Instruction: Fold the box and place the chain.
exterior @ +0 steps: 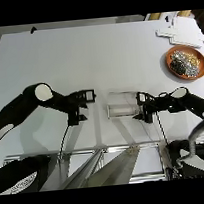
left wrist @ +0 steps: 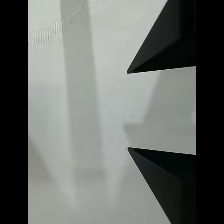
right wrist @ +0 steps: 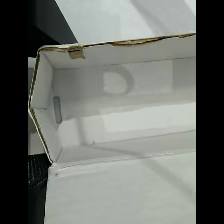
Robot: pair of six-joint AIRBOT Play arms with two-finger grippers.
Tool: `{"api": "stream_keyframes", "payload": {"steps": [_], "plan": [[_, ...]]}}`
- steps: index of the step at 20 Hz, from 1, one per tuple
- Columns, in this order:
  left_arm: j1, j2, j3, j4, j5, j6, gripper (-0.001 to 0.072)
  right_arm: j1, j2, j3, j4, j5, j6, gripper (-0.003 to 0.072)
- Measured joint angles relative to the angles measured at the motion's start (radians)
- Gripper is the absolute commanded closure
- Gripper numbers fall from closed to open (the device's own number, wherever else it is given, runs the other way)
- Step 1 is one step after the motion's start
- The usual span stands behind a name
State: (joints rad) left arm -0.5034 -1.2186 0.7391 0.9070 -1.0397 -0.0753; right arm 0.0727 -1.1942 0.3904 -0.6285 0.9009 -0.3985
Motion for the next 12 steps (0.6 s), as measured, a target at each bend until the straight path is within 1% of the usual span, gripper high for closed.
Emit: {"api": "stream_keyframes", "payload": {"steps": [1, 3, 6, 7, 12], "plan": [[-0.005, -0.033, -0.022, -0.071, 0.039, 0.109, 0.0161, 0.000, 0.000, 0.000, 0.000, 0.000, 0.000, 0.0328], [-0.029, -0.097, -0.045, -0.198, 0.118, 0.267, 0.0058, 0.000, 0.000, 0.000, 0.000, 0.000, 0.000, 0.0328], [-0.062, -0.176, -0.047, -0.315, 0.192, 0.397, 0.0051, 0.000, 0.000, 0.000, 0.000, 0.000, 0.000, 0.0328], [-0.069, -0.197, -0.042, -0.346, 0.208, 0.423, 0.0009, 0.000, 0.000, 0.000, 0.000, 0.000, 0.000, 0.0328], [-0.090, -0.272, 0.010, -0.454, 0.236, 0.476, 0.0011, 0.000, 0.000, 0.000, 0.000, 0.000, 0.000, 0.0328]]}}
